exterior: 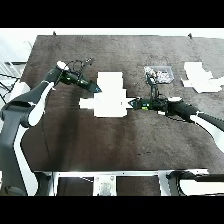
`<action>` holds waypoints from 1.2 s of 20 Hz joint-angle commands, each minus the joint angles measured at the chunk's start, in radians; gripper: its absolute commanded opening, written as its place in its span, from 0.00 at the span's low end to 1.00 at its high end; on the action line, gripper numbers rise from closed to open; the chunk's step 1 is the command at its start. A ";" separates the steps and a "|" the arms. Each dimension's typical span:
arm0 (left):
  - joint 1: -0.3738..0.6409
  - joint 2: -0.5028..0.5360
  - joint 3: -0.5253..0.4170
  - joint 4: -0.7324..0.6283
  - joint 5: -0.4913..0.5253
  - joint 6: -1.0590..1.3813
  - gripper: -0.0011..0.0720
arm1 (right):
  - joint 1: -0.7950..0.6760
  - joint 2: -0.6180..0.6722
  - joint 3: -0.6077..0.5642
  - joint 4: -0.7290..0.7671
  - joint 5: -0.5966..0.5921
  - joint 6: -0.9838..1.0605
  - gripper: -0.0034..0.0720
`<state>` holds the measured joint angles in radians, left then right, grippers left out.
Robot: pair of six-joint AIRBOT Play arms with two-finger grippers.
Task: Fold the box and place the chain.
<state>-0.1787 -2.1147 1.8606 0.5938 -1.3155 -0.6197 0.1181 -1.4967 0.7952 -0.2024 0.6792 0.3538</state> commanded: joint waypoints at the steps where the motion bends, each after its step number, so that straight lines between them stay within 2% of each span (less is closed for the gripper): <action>1: 0.000 -0.001 0.001 -0.003 -0.014 0.030 0.15 | 0.001 0.000 0.000 0.000 0.000 0.000 0.06; 3: 0.000 -0.001 0.001 -0.004 -0.014 0.057 0.04 | -0.001 0.000 0.000 0.000 0.000 0.000 0.06; 4: 0.000 -0.001 0.001 -0.005 -0.021 0.097 0.04 | -0.005 0.000 0.000 0.001 0.000 0.000 0.16; 5: 0.000 -0.001 0.001 -0.004 -0.029 0.137 0.04 | -0.014 0.000 0.000 0.003 0.000 0.000 0.35; 6: 0.000 -0.001 0.001 -0.005 -0.043 0.188 0.04 | -0.029 0.001 0.001 0.011 0.001 0.000 0.45; 11: 0.000 0.002 0.000 -0.074 -0.071 0.447 0.03 | -0.202 0.034 0.001 0.047 0.012 0.001 0.45; 16: 0.000 0.015 -0.012 -0.091 -0.064 0.571 0.03 | -0.356 0.055 0.001 0.053 0.123 0.000 0.45; 19: 0.000 0.015 -0.012 -0.106 -0.039 0.622 0.03 | -0.380 0.055 0.001 0.053 0.142 -0.001 0.45; 24: -0.001 0.015 -0.050 -0.108 0.079 0.682 0.03 | -0.380 0.055 0.001 0.053 0.145 -0.027 0.45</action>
